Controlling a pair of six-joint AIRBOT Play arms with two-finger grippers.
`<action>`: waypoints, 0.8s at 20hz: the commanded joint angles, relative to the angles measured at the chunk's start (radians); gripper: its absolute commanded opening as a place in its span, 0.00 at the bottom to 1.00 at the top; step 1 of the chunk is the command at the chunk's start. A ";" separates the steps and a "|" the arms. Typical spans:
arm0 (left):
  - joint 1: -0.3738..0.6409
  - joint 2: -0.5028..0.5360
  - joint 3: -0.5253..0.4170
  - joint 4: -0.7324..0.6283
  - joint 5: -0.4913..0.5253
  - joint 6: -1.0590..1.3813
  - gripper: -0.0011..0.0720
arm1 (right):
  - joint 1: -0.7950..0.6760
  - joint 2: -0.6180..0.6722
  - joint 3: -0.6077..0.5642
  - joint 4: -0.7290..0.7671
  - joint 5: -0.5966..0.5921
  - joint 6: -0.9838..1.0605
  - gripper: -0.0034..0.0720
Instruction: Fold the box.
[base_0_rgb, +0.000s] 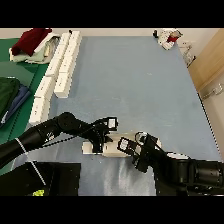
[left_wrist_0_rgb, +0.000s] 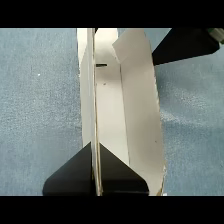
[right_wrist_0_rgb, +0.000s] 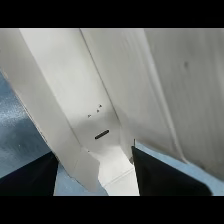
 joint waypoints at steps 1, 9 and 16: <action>0.000 0.000 0.001 0.000 0.000 0.000 0.03 | 0.002 0.002 0.023 -0.039 -0.077 0.015 1.00; 0.000 0.000 0.001 0.000 0.000 0.000 0.03 | -0.066 0.045 -0.005 -0.003 0.002 -0.134 1.00; 0.000 0.000 0.001 0.000 0.000 0.000 0.03 | -0.412 0.117 -0.051 0.496 0.163 -0.897 1.00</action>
